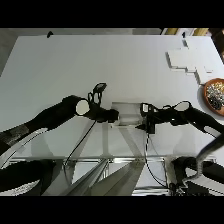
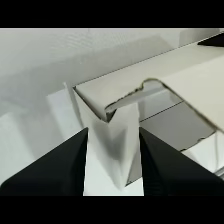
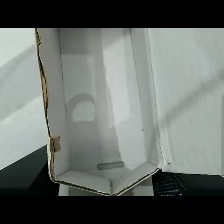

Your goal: Fold the box and place the chain.

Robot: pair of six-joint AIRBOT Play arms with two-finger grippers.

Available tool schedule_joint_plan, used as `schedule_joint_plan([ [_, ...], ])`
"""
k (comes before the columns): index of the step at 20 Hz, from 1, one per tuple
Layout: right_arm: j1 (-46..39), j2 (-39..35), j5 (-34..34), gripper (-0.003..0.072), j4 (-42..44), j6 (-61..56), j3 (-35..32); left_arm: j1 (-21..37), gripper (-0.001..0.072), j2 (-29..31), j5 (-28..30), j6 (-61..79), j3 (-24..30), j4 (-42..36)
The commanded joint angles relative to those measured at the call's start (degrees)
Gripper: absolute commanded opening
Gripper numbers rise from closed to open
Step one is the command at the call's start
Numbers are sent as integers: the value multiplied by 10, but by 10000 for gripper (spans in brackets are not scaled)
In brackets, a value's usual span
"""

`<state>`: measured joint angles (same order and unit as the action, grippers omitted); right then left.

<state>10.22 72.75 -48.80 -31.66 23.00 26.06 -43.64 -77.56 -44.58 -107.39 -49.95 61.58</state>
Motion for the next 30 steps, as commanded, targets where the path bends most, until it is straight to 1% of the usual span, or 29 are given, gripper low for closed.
schedule_joint_plan([
  [1, 0, 0, 0, 415, 0, 0, 0, -11, 360, -28, -85, -80, -63, 76],
  [3, 0, 0, 0, 415, 0, 0, 0, -17, 359, -56, -152, -111, -113, 91],
  [6, 0, 0, 0, 415, 0, 0, 0, -38, 359, -113, -273, -176, -199, 162],
  [7, 0, 0, 0, 415, 0, 0, 0, -42, 350, -131, -298, -204, -222, 171],
  [8, 0, 0, 0, 415, 0, 0, 0, -45, 347, -146, -305, -240, -239, 176],
  [10, 0, 0, 0, 415, 0, 0, 0, -52, 344, -160, -292, -290, -242, 177],
  [14, 0, 0, 0, 415, 0, 0, 0, -71, 344, -178, -259, -308, -242, 179],
  [16, 0, 0, 0, 415, 0, 0, 0, -80, 339, -187, -258, -307, -242, 178],
  [19, 0, 0, 0, 415, 0, 0, 0, -83, 265, -196, -266, -306, -242, 181],
  [21, 0, 0, 0, 415, 0, 0, 0, -83, 263, -198, -269, -306, -242, 191],
  [24, 0, 0, 0, 415, 0, 0, 0, -83, 206, -198, -274, -306, -242, 210],
  [25, 0, 0, 0, 415, 0, 0, 0, -83, 205, -198, -276, -306, -242, 215],
  [26, 0, 0, 0, 415, 0, 0, 0, -83, 184, -198, -277, -306, -242, 217],
  [27, 0, 0, 0, 415, 0, 0, 0, -82, 69, -198, -277, -306, -242, 217],
  [28, 0, 0, 0, 415, 0, 0, 0, -81, 31, -198, -277, -306, -242, 216],
  [29, 0, 0, 0, 415, 0, 0, 0, -81, 9, -198, -278, -306, -242, 216],
  [30, 0, 0, 0, 415, 0, 0, 0, -81, 6, -198, -281, -306, -242, 217],
])
